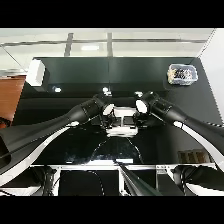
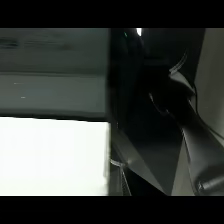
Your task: Fold the box and place the chain.
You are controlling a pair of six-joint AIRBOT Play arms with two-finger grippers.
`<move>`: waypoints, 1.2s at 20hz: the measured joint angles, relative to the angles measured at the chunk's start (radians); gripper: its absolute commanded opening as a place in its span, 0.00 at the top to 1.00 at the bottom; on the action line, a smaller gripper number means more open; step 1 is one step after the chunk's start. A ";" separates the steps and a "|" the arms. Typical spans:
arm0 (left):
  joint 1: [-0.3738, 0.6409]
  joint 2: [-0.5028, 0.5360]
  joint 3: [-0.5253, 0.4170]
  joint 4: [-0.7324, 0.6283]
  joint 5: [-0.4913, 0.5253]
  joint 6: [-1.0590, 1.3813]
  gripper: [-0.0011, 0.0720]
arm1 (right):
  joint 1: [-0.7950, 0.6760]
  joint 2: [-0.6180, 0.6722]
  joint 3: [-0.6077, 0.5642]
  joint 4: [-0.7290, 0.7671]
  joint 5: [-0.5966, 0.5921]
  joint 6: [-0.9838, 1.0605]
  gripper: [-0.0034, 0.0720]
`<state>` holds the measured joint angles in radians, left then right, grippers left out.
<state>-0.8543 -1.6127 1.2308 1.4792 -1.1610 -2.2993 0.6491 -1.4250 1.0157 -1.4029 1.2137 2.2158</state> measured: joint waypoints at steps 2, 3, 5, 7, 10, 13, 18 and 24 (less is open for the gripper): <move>0.000 0.000 0.000 0.000 0.000 0.000 0.95 | -0.009 0.000 -0.003 0.002 0.013 -0.001 0.61; 0.000 0.000 0.000 0.000 0.000 0.000 0.95 | -0.011 0.000 -0.008 0.006 0.013 -0.003 0.61; 0.000 0.000 0.000 0.000 0.000 0.000 0.95 | -0.014 0.000 -0.023 0.015 0.011 -0.006 0.61; 0.000 0.000 0.000 -0.001 0.001 0.000 0.95 | -0.015 0.000 -0.034 0.016 0.004 -0.008 0.61; 0.000 0.000 0.000 0.000 -0.001 0.000 0.95 | -0.016 0.000 -0.042 0.034 -0.019 -0.016 0.78; 0.000 0.000 0.000 0.000 0.000 0.000 0.95 | -0.016 0.000 -0.045 0.043 -0.041 -0.019 0.94; 0.000 0.000 0.000 0.000 0.001 0.000 0.95 | -0.016 0.000 -0.046 0.042 -0.052 -0.020 0.92; 0.000 0.000 0.000 0.001 -0.002 0.000 0.95 | -0.016 0.036 -0.046 0.039 -0.050 -0.053 0.39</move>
